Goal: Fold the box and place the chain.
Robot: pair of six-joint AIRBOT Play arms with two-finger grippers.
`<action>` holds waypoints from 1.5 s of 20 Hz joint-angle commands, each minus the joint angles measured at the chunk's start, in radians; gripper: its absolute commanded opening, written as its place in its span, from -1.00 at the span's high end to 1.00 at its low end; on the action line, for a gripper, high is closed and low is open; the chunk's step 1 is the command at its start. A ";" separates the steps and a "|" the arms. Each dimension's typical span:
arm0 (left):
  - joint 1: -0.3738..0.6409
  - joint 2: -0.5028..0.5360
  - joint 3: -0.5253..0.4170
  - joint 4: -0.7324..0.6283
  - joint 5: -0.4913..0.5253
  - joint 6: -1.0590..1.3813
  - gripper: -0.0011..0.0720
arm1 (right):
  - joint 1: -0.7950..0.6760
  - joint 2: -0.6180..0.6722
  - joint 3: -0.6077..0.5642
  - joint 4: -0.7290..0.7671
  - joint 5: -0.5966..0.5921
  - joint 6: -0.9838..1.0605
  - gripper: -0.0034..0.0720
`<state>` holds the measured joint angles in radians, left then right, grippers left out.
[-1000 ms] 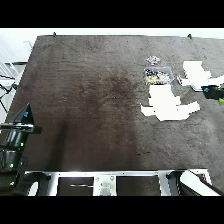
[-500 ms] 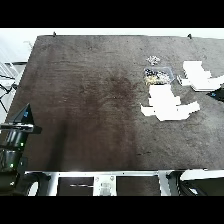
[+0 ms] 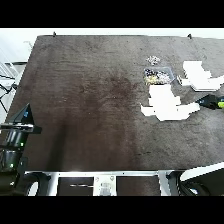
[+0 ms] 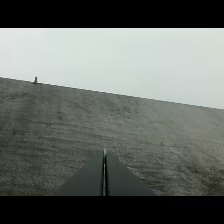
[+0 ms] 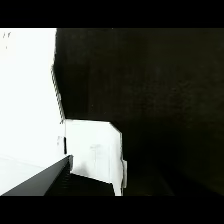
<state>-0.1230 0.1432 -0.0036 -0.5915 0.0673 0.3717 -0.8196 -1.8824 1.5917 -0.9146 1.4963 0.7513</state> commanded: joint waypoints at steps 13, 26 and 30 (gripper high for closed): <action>0.000 0.001 0.001 0.000 0.000 0.000 0.92 | 0.095 -0.113 0.006 -0.002 0.103 0.008 0.05; 0.000 0.001 0.001 0.000 0.000 0.000 0.92 | 0.182 0.098 -0.362 0.288 0.081 -0.029 0.89; 0.000 0.001 0.001 0.000 0.000 0.000 0.92 | 0.313 0.251 -0.587 0.374 -0.047 -0.046 0.89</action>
<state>-0.1230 0.1432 -0.0032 -0.5915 0.0673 0.3717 -0.5842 -1.7271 1.1500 -0.6205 1.5478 0.7216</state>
